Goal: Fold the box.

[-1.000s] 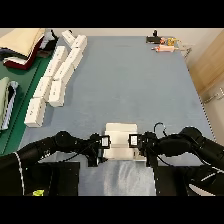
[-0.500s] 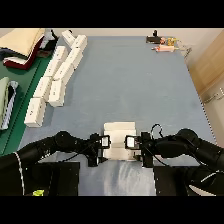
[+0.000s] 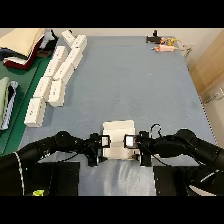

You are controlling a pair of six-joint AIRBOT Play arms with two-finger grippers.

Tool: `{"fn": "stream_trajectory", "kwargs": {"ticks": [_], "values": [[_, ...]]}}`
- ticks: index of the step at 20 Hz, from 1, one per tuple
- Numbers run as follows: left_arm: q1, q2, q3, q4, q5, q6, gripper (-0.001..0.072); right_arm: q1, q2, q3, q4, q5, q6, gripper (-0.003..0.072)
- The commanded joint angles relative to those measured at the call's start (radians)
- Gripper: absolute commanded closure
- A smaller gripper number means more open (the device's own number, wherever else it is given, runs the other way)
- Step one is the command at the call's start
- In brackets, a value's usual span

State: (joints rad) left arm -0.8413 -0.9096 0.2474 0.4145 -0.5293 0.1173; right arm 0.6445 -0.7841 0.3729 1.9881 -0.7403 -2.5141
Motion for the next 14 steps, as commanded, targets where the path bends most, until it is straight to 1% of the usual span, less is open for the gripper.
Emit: {"fn": "stream_trajectory", "kwargs": {"ticks": [1,2,3,4,5,6,7,9,11,13,14], "values": [[-0.001,0.0,0.001,0.0,-0.002,0.002,0.0298,0.0,0.0,0.0,-0.002,-0.009,0.001,0.0149],[-0.001,0.0,0.001,0.0,-0.002,0.002,0.0298,0.0,0.0,0.0,-0.002,-0.017,0.004,0.0156],[-0.001,0.0,0.001,0.0,-0.002,0.002,0.0298,-0.001,0.0,0.003,-0.003,-0.042,0.013,0.0243],[-0.001,0.0,0.001,0.0,-0.002,0.002,0.0299,-0.001,0.0,0.011,-0.019,-0.085,0.055,0.0484],[-0.001,0.0,0.001,0.0,-0.002,0.002,0.0299,-0.001,0.0,0.026,-0.059,-0.137,0.129,0.0645],[-0.001,0.0,0.001,0.0,-0.002,0.002,0.0298,-0.002,0.0,0.043,-0.123,-0.181,0.245,0.0674],[-0.001,0.0,0.001,0.0,-0.002,0.002,0.0298,-0.002,0.0,0.066,-0.203,-0.231,0.391,0.0684],[-0.001,0.0,0.001,0.0,-0.002,0.002,0.0298,-0.002,0.002,0.122,-0.362,-0.351,0.644,0.0684],[-0.001,0.0,0.001,0.0,-0.002,0.002,0.0298,-0.003,0.018,0.169,-0.538,-0.455,0.945,0.0684],[-0.001,0.0,0.001,0.0,-0.002,0.002,0.0298,-0.003,0.058,0.19,-0.706,-0.534,1.22,0.0684],[-0.001,0.0,0.001,0.0,-0.002,0.002,0.0298,-0.004,0.079,0.19,-0.767,-0.567,1.346,0.0684]]}}
